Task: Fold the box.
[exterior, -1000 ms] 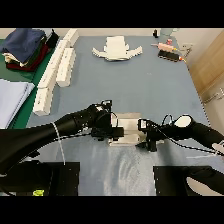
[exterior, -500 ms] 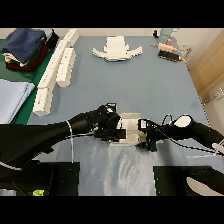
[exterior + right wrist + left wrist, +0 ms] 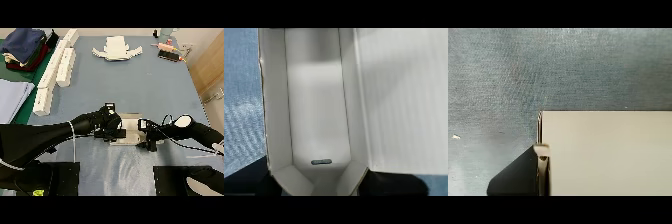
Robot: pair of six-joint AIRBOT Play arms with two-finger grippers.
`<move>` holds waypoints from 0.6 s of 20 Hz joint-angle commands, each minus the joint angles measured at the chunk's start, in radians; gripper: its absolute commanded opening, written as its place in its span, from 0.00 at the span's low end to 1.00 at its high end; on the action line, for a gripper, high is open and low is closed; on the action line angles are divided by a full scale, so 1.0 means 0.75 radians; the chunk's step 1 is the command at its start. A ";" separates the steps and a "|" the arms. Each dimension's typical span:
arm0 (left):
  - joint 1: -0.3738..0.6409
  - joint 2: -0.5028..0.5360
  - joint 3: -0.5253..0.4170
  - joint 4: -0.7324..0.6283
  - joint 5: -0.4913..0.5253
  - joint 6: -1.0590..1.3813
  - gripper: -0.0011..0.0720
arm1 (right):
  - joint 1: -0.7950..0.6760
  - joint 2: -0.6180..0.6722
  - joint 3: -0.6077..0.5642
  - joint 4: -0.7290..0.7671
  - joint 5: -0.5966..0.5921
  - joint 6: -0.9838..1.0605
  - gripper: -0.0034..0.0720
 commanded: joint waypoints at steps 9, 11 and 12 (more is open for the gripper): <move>0.004 0.001 0.001 0.015 0.014 -0.006 0.75 | 0.001 0.001 0.001 0.001 0.001 0.001 0.85; 0.004 0.004 0.012 0.015 0.011 -0.005 0.75 | 0.001 0.001 0.001 0.001 0.001 0.001 0.85; 0.005 0.008 0.025 0.019 -0.001 -0.004 0.75 | 0.001 0.001 0.001 0.001 0.001 0.001 0.85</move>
